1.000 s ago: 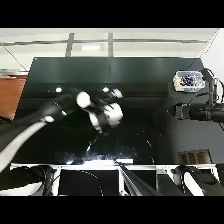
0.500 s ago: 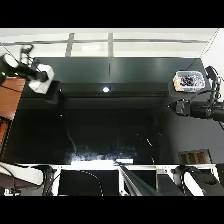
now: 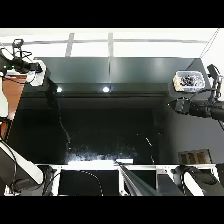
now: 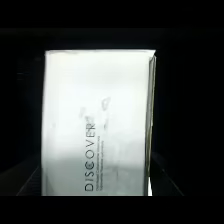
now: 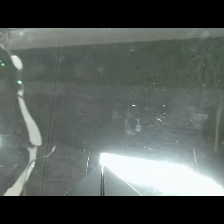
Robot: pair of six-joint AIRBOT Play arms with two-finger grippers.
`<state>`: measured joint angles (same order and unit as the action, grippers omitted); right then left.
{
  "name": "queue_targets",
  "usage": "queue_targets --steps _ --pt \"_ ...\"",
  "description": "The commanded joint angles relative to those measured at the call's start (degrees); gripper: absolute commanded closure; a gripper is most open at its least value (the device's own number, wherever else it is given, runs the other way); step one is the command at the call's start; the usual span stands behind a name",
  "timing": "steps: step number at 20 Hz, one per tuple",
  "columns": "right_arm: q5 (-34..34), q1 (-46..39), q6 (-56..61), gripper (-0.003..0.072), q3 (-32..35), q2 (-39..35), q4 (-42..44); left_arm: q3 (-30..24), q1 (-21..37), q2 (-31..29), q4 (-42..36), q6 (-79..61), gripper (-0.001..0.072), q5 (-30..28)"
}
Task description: Fold the box and place the chain.
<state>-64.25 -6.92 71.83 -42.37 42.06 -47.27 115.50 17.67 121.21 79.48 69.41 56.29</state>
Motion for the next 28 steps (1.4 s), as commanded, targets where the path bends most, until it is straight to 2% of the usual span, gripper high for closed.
queue_targets --steps 1,4,6,7,8,9,11,12,13,14,16,19,20,22,25,28 --pt "0.3 1.0 -0.3 0.0678 0.0 0.0 0.0 3.1 -0.5 0.1 2.3 1.1 -0.0011 2.6" --pt "0.8 1.0 -1.8 0.0677 0.0 0.0 0.0 3.1 -0.2 -7.4 3.8 2.0 -0.0008 6.0" --pt "2.1 1.0 -2.1 0.0678 -0.2 0.0 0.0 3.1 -0.1 -13.0 3.8 2.1 0.0006 11.5" --pt "1.9 1.0 -2.2 0.0677 -0.8 0.0 -0.2 3.0 -0.1 -15.9 3.8 3.6 0.0177 15.9" --pt "0.8 1.0 -2.2 0.0678 -1.7 0.0 -1.0 3.0 -0.2 -18.4 3.2 6.0 0.0576 22.3" --pt "-1.5 1.0 -2.2 0.0678 -2.8 0.0 -2.7 2.6 -0.4 -20.5 0.4 6.4 0.0685 28.6" --pt "-6.8 1.0 -2.2 0.0679 -4.8 -0.2 -7.5 -2.4 -1.6 -25.7 -7.1 7.7 0.0686 36.1" --pt "-8.7 1.0 -2.2 0.0680 -5.0 -0.7 -9.9 -6.9 -3.0 -29.4 -9.6 7.8 0.0687 36.6" --pt "-10.1 1.0 -2.2 0.0680 -5.0 -1.7 -12.7 -12.3 -4.9 -33.9 -10.6 7.7 0.0687 34.6" --pt "-10.6 1.0 -2.2 0.0681 -4.9 -3.1 -15.1 -19.6 -7.4 -39.9 -10.8 7.7 0.0686 29.8" --pt "-8.2 1.0 -2.1 0.0681 -3.1 -8.7 -18.8 -36.7 -12.6 -53.7 -11.0 7.5 0.0685 16.5" --pt "0.7 1.0 -1.4 0.0681 3.9 -18.2 -18.8 -63.6 -20.6 -73.8 -11.6 7.5 0.0684 -1.4" --pt "4.3 1.0 -0.9 0.0680 6.8 -20.0 -18.6 -71.8 -23.0 -79.5 -11.6 7.5 0.0684 -5.3" --pt "10.6 1.0 -0.8 0.0680 13.1 -20.9 -18.0 -84.4 -26.2 -87.9 -11.6 7.6 0.0684 -8.9" --pt "17.5 1.0 -0.9 0.0680 20.5 -20.8 -17.9 -93.9 -27.2 -95.0 -11.2 7.5 0.0683 -10.7" --pt "16.9 1.0 -0.9 0.0678 22.1 -20.8 -17.8 -94.9 -27.2 -97.1 -11.2 7.5 0.0682 -13.3"
